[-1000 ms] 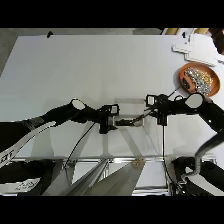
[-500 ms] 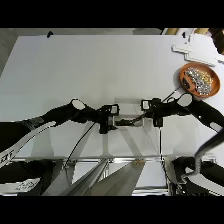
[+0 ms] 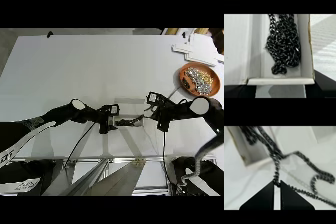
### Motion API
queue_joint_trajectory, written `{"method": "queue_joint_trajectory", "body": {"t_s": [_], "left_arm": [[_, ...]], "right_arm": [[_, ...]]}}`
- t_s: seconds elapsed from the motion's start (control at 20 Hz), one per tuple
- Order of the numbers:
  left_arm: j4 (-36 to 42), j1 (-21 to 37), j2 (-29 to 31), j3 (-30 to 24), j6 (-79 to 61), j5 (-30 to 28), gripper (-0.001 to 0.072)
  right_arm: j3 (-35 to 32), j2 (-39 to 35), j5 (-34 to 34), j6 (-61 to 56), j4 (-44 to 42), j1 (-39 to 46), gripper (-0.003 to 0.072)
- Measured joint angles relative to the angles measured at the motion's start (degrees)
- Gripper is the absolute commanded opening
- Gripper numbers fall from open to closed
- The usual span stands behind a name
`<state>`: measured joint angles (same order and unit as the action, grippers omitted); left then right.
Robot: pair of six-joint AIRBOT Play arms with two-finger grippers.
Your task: Fold the box and place the chain.
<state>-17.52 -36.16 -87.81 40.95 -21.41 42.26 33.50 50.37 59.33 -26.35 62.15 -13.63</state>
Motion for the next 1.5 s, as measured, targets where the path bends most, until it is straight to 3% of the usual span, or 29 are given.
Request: {"method": "queue_joint_trajectory", "body": {"t_s": [0.2,0.45,0.5,0.6,0.75,0.95,1.15,1.2,1.3,1.5], "left_arm": [[0.02,0.00,0.00,0.00,0.00,0.00,0.0206],[0.02,0.00,0.00,0.00,0.00,0.00,0.0206],[0.00,0.00,0.00,0.00,0.00,0.00,0.0206],[0.00,0.00,0.00,0.00,0.00,0.00,0.0206],[0.00,0.00,0.00,0.00,0.02,-0.02,0.0206],[0.02,0.00,0.00,0.00,0.02,0.00,0.0206],[0.00,0.00,0.00,0.00,0.02,0.00,0.0206],[0.00,0.00,0.00,0.00,0.02,0.00,0.0206],[0.02,0.00,0.00,0.00,0.02,0.00,0.0206],[0.02,0.00,0.00,0.00,0.02,0.00,0.0206]], "right_arm": [[-0.02,-3.02,-2.47,-4.59,-7.74,-8.48,0.0019],[-0.02,-0.74,-17.03,-9.16,-11.82,-19.91,0.0022],[-0.04,0.50,-19.61,-10.25,-12.09,-21.49,0.0056],[-0.04,3.17,-22.99,-11.80,-12.55,-23.50,0.0275],[0.17,4.66,-23.91,-12.98,-11.63,-24.22,0.0279],[0.61,-0.07,-18.64,-13.25,-4.94,-17.99,0.0272],[0.44,-2.89,-12.57,-3.85,-0.28,-3.82,0.0202],[0.28,-2.49,-11.56,0.66,0.39,-0.52,0.0219],[0.09,-0.20,-10.58,9.40,0.61,3.69,0.0450],[-0.04,6.67,-10.45,22.58,0.68,5.55,0.0459]]}}
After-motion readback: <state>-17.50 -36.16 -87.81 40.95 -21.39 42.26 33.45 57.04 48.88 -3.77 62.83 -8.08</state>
